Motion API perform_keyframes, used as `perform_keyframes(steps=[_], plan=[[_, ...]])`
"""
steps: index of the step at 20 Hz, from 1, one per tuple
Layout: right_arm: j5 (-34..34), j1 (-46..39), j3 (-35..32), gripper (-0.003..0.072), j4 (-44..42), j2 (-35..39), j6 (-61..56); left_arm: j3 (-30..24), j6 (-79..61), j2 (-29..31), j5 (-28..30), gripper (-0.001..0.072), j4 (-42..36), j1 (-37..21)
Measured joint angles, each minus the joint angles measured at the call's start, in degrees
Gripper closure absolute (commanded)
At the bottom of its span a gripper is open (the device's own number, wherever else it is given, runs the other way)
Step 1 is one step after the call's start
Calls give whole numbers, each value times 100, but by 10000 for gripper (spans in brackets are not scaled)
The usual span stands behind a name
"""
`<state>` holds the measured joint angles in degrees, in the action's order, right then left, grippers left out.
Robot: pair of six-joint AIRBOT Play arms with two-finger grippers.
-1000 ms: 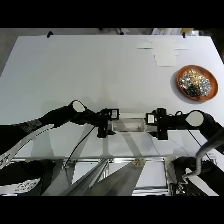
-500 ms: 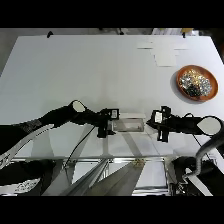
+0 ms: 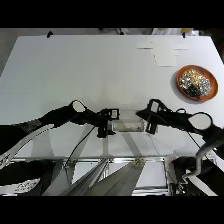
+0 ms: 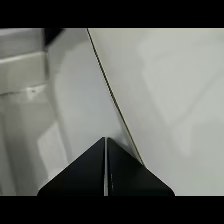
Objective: Fold the box and place the chain.
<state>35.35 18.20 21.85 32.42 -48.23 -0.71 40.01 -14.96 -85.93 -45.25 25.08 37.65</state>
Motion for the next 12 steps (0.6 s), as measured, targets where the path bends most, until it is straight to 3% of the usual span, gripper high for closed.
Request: perform_keyframes(steps=[6,12], plan=[[-627,76,4,665,20,-726,-614,0,11,0,2,540,-9,0],[-450,83,20,665,101,-474,-920,0,-13,0,4,540,4,0]])
